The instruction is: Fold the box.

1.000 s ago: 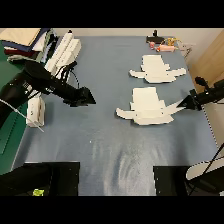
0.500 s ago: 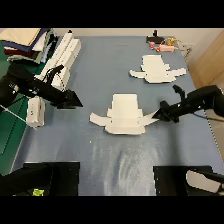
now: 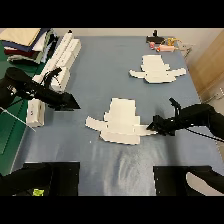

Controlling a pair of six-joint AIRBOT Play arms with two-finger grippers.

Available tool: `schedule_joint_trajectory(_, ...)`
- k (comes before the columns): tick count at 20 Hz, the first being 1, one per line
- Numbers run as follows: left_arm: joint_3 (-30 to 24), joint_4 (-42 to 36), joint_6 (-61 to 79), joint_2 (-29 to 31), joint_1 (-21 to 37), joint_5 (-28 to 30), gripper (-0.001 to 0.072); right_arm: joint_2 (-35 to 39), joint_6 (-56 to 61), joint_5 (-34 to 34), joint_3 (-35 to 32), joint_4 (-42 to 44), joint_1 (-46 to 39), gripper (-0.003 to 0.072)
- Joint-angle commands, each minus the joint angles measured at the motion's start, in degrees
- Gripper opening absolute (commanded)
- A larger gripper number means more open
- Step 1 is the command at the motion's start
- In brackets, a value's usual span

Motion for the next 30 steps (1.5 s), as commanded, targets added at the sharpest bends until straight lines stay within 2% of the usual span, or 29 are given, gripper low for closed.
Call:
schedule_joint_trajectory(1,-0.04,-0.35,-2.14,-0.04,0.09,0.00,0.0524,-3.06,-6.14,-0.13,1.75,1.27,0.28,0.0150)
schedule_joint_trajectory(2,-0.04,-0.42,-1.92,-0.04,0.11,0.13,0.0524,-3.87,-7.45,-1.11,2.56,1.27,0.28,0.0146)
schedule_joint_trajectory(3,-0.04,-0.42,-0.85,-0.07,0.11,-0.02,0.0524,-4.48,-9.49,-2.40,3.06,1.44,0.28,0.0046)
schedule_joint_trajectory(4,-0.04,-0.42,-0.17,-0.20,0.11,-0.15,0.0524,-4.63,-12.13,-3.15,3.15,2.01,0.28,0.0000)
schedule_joint_trajectory(6,-0.04,-1.84,2.10,-1.16,0.11,-0.28,0.0524,-4.44,-16.59,-3.43,3.10,4.35,0.28,-0.0001)
schedule_joint_trajectory(9,0.00,-8.07,6.84,-5.31,0.11,-2.78,0.0524,-1.70,-21.59,-3.21,0.81,4.31,2.93,-0.0001)
schedule_joint_trajectory(12,0.00,-10.88,10.12,-11.26,0.11,-2.89,0.0524,3.50,-23.61,3.02,-3.41,4.31,7.19,-0.0001)
schedule_joint_trajectory(16,0.00,-10.91,12.57,-16.87,-0.48,0.24,0.0524,7.06,-23.52,7.85,-4.39,4.15,11.87,-0.0001)
schedule_joint_trajectory(22,0.61,-11.39,17.86,-24.41,-10.19,6.16,0.0524,6.93,-23.04,9.09,-4.42,4.15,13.79,-0.0001)
schedule_joint_trajectory(25,3.58,-13.25,19.98,-28.37,-14.75,5.75,0.0524,6.93,-23.04,9.20,-4.42,4.13,13.79,-0.0001)
schedule_joint_trajectory(28,6.82,-13.94,22.58,-30.23,-17.81,2.03,0.0522,6.93,-23.04,9.16,-4.42,4.13,13.79,-0.0001)
schedule_joint_trajectory(29,7.43,-13.90,23.37,-30.21,-18.12,0.81,0.0440,6.95,-23.04,9.14,-4.42,4.11,13.79,-0.0001)
schedule_joint_trajectory(30,7.98,-13.92,24.85,-30.21,-18.05,-0.76,0.0187,6.93,-23.04,9.16,-4.42,4.13,13.79,-0.0001)
